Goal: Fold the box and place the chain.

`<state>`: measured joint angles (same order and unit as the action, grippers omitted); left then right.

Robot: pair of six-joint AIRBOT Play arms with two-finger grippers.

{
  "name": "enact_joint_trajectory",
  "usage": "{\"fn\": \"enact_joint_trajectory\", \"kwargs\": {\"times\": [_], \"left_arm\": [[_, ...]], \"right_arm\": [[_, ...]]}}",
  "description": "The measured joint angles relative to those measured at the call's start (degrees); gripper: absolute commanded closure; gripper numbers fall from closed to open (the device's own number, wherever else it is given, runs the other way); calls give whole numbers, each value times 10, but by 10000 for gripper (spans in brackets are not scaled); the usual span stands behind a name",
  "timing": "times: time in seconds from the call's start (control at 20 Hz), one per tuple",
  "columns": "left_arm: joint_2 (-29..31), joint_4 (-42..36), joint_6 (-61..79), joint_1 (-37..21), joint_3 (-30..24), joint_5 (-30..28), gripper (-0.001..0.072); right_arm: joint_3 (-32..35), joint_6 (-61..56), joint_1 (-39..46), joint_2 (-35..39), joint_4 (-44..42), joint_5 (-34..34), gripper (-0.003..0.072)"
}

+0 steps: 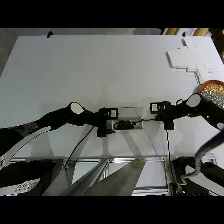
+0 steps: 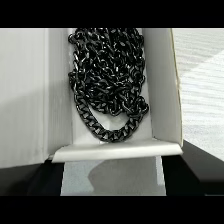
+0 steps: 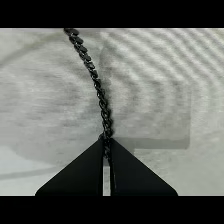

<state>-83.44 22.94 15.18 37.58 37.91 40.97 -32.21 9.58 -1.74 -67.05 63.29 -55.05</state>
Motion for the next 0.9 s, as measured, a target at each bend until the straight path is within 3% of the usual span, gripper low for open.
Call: {"fn": "enact_joint_trajectory", "kwargs": {"times": [0.5, 0.9], "left_arm": [[0, 0, 0, 0, 0, 0, 376], [0, 0, 0, 0, 0, 0, 376]], "right_arm": [[0, 0, -11, 128, -53, -73, 672], [0, -6, -167, 175, -132, -65, 672]]}}
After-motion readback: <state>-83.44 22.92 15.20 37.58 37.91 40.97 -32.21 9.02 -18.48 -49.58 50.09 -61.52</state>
